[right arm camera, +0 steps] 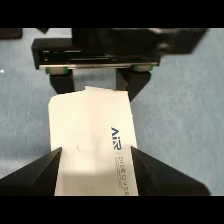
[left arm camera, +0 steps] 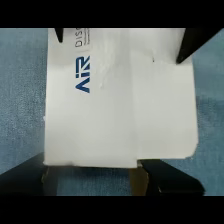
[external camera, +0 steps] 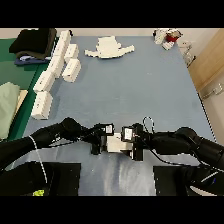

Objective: Fold the box.

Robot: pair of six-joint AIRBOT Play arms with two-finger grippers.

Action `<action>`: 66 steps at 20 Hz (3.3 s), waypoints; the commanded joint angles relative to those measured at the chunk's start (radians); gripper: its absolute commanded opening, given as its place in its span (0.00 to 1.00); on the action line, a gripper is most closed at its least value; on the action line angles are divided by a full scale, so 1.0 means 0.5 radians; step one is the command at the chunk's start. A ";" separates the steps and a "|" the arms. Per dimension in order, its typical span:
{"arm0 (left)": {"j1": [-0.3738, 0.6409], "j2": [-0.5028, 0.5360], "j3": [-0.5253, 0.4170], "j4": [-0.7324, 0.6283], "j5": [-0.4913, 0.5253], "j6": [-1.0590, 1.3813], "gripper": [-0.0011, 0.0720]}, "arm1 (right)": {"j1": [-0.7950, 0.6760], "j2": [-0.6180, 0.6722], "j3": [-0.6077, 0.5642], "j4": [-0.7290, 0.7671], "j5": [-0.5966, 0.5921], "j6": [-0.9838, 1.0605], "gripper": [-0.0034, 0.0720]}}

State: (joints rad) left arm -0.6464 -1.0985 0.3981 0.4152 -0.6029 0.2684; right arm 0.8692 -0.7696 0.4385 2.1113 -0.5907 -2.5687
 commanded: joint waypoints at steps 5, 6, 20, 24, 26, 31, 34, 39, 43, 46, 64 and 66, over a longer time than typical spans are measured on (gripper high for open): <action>-0.001 0.002 0.002 0.000 -0.002 0.001 0.66 | 0.096 -0.103 0.037 -0.293 0.128 -0.080 0.91; -0.001 0.002 0.002 0.000 -0.001 0.001 0.66 | 0.096 -0.120 0.043 -0.312 0.128 -0.079 0.91; -0.001 0.002 0.002 0.000 -0.001 0.001 0.66 | 0.098 -0.141 0.136 -0.349 0.102 -0.063 0.73; -0.001 0.002 0.002 0.000 0.000 0.001 0.66 | 0.098 -0.141 0.176 -0.452 0.100 0.008 0.72; -0.001 0.002 0.002 0.000 0.000 0.001 0.66 | 0.098 -0.141 0.197 -0.537 0.099 0.067 0.72; -0.001 0.002 0.002 0.000 0.000 0.001 0.66 | 0.098 -0.143 0.204 -0.545 0.092 0.082 0.59; -0.001 0.002 0.002 0.000 0.000 0.001 0.66 | 0.098 -0.152 0.204 -0.504 0.019 0.128 0.55; -0.001 0.002 0.002 0.000 0.000 0.001 0.66 | 0.111 -0.230 0.204 -0.417 -0.050 0.130 0.42; -0.001 0.002 0.002 0.000 0.000 0.001 0.66 | 0.136 -0.249 0.204 -0.371 -0.058 0.130 0.35; -0.001 0.002 0.002 0.000 0.000 0.001 0.66 | 0.136 -0.238 0.205 -0.370 -0.059 0.130 0.58; -0.001 0.002 0.002 0.000 0.000 0.001 0.66 | 0.173 0.307 -0.446 0.358 0.861 1.117 0.07; -0.001 0.002 0.002 0.000 0.000 0.001 0.66 | 0.212 0.284 -0.502 0.356 0.912 1.151 0.07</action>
State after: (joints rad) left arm -0.6464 -1.0985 0.3981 0.4152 -0.6033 0.2691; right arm 0.9478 -0.6392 0.2581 2.2505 -0.2455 -2.1006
